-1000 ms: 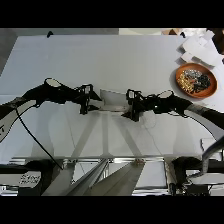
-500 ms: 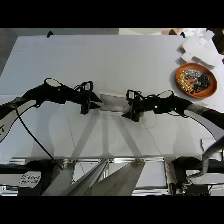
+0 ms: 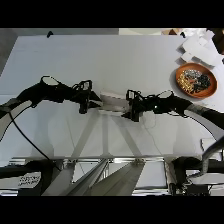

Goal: Fold the box and place the chain.

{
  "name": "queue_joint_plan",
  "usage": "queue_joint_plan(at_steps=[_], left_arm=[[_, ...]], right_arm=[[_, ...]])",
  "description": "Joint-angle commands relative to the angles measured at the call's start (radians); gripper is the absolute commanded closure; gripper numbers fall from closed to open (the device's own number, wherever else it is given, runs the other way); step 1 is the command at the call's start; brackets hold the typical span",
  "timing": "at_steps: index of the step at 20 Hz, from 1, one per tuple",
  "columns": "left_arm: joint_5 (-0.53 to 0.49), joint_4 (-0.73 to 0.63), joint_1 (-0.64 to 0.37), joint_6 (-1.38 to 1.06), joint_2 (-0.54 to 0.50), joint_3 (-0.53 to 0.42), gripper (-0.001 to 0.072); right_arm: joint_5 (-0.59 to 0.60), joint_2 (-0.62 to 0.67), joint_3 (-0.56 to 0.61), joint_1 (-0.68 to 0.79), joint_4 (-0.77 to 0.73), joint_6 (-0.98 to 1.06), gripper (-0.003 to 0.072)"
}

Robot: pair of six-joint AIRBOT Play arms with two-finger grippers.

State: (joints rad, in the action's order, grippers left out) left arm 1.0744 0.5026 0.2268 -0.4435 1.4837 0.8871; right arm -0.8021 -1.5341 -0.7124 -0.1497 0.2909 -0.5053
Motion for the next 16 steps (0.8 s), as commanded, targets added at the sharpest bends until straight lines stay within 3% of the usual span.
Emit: queue_joint_plan(at_steps=[1,6,7,8,12,16], left_arm=[[-0.022,0.079,-0.022,0.090,-0.078,0.000,0.0456],[-0.020,0.261,-0.057,0.243,-0.186,0.000,0.0458],[-0.020,0.290,-0.069,0.289,-0.206,0.000,0.0506],[-0.020,0.308,-0.090,0.355,-0.225,0.000,0.0693],[-0.020,0.310,-0.214,0.617,-0.242,0.000,0.0704],[-0.029,0.319,-0.321,1.053,-0.192,0.000,0.0705]], right_arm=[[0.001,0.000,0.000,0.000,0.001,-0.001,0.0168],[0.002,0.000,0.000,0.000,0.001,-0.001,0.0168],[0.001,0.000,0.000,0.000,0.001,-0.001,0.0167],[0.001,0.000,0.000,0.000,0.001,-0.001,0.0168],[0.001,0.000,0.000,0.000,0.001,-0.001,0.0167],[0.001,0.000,0.000,0.000,0.001,-0.001,0.0167]])
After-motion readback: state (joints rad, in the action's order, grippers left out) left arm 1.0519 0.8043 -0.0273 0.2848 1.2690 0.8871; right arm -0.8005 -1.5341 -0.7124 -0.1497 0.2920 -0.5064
